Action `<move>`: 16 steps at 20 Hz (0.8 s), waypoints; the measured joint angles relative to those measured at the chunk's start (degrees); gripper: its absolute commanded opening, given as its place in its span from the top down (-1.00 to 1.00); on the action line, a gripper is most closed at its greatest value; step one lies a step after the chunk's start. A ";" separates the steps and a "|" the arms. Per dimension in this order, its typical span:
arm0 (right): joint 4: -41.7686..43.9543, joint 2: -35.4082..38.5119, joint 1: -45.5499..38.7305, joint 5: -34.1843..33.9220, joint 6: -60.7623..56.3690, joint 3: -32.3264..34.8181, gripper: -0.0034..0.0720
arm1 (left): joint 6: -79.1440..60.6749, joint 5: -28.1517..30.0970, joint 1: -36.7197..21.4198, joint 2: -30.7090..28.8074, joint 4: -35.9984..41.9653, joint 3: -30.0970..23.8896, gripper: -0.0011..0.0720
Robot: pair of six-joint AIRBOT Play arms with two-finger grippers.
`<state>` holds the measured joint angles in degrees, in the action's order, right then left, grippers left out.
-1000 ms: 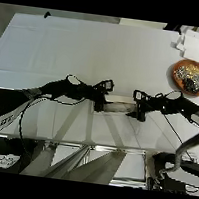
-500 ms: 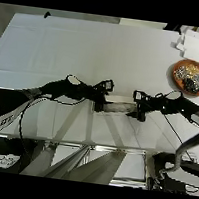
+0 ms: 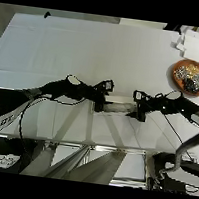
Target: Fold the box and place the chain.
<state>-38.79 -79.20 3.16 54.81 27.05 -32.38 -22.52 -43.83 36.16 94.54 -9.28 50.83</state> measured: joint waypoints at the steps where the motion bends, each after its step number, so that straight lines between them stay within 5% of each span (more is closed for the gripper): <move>1: 0.00 0.00 0.00 0.02 -0.02 0.00 -0.30 | 0.00 0.00 0.00 0.00 0.02 0.00 0.94; 11: 0.00 0.00 0.00 0.26 -0.15 0.00 -0.30 | 0.00 -0.02 0.00 0.00 0.02 0.00 0.90; 15: -0.02 0.00 0.00 0.31 -0.15 0.00 -0.30 | -0.57 -0.68 -0.09 -0.28 -0.57 -0.02 -0.29; 16: -0.02 0.00 -0.02 0.31 -0.15 0.00 -0.30 | -0.72 -0.57 -0.28 -0.66 -0.68 0.00 -0.36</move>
